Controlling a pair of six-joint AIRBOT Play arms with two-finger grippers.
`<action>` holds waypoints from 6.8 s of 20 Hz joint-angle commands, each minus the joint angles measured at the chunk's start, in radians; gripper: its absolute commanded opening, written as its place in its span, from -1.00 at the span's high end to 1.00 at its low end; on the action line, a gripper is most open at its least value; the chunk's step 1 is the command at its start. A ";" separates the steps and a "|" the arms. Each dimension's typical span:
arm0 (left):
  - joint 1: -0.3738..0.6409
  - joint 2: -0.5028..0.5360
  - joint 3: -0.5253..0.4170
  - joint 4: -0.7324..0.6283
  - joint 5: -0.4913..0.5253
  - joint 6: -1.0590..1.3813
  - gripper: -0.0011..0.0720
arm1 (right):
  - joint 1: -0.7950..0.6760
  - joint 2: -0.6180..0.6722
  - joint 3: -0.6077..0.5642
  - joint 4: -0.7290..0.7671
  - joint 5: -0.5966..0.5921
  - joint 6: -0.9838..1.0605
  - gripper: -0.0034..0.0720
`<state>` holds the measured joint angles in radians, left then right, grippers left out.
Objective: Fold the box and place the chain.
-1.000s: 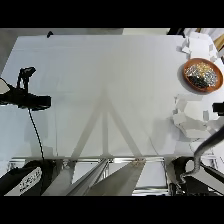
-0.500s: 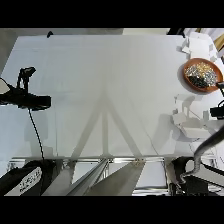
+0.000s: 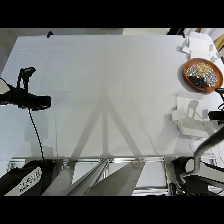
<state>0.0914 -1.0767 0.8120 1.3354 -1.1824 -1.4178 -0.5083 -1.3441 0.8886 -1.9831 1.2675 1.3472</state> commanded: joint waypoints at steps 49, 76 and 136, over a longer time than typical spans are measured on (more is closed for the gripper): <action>-0.360 -0.586 0.323 -0.715 -0.069 0.793 -0.45 | 0.864 0.427 -0.444 0.884 -0.624 0.011 0.86; -0.443 -0.587 0.323 -0.730 -0.029 1.369 0.95 | 0.863 0.442 -0.430 0.893 -0.560 0.018 0.86; -0.579 -0.549 0.076 -0.908 0.199 1.815 0.96 | 0.864 0.834 -0.303 0.712 -0.288 0.014 0.30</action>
<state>-0.4870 -1.6207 0.8860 0.4202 -0.9718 0.3965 0.3550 -0.5114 0.5850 -1.2713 0.9794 1.3609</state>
